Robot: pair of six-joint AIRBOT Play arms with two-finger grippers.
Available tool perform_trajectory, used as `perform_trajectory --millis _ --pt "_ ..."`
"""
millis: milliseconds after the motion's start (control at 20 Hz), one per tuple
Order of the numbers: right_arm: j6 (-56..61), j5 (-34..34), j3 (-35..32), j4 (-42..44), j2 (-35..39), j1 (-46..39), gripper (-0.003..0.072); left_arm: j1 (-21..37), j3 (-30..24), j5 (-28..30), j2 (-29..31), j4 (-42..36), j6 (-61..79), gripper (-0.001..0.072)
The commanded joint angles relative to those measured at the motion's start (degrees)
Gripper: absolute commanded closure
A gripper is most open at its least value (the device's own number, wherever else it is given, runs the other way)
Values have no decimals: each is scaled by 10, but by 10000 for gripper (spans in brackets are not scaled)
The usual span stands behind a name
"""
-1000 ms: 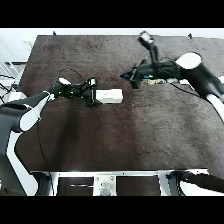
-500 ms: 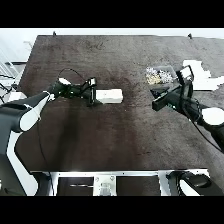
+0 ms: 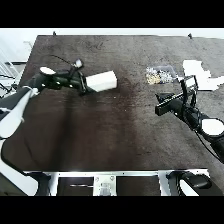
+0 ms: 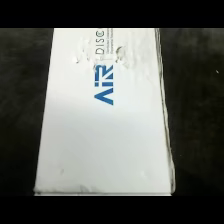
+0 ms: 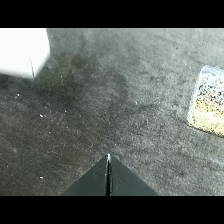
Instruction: Fold the box and place the chain.
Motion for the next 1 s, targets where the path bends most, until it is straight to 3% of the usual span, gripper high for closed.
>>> perform_trajectory --millis 0,200,300,650,950 --pt "0 -3 -2 0 1 0 676 60 -10 95 57 -3 -122 698" --pt "0 -3 -2 0 1 0 677 145 -14 233 63 9 -211 697" --pt "0 -3 -2 0 1 0 677 180 -17 266 62 16 -213 697" --pt "0 -3 -2 0 1 0 677 273 -16 292 32 26 -238 697" --pt "0 -8 -2 0 1 0 676 283 34 299 -44 45 -240 696"
